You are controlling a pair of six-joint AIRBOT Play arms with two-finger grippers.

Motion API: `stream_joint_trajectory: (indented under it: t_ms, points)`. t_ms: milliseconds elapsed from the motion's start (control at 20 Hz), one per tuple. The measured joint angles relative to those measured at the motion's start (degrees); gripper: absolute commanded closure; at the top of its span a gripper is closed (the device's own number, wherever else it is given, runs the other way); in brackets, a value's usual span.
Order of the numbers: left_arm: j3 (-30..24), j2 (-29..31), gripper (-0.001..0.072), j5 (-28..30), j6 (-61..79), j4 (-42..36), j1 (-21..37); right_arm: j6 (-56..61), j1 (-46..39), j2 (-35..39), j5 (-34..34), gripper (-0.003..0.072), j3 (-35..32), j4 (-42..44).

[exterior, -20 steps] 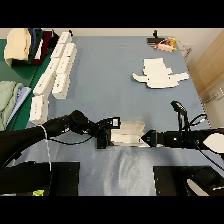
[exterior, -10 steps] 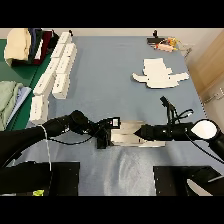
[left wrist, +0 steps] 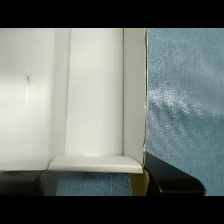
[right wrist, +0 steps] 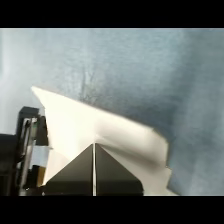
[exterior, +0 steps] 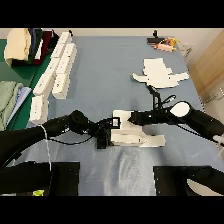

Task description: Fold the box.

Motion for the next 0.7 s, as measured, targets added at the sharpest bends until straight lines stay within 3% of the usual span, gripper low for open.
stream_joint_trajectory:
  t_ms: [300,700]
  points:
    - [0.0,0.0,0.0184,0.0,-0.1,-0.1,0.0,-5.0,1.4,-7.6,-1.3,0.067,0.9,0.0]
    - [0.0,0.0,0.0184,0.0,0.0,0.0,0.0,-6.8,2.7,-9.1,-1.4,0.067,1.6,-0.1]
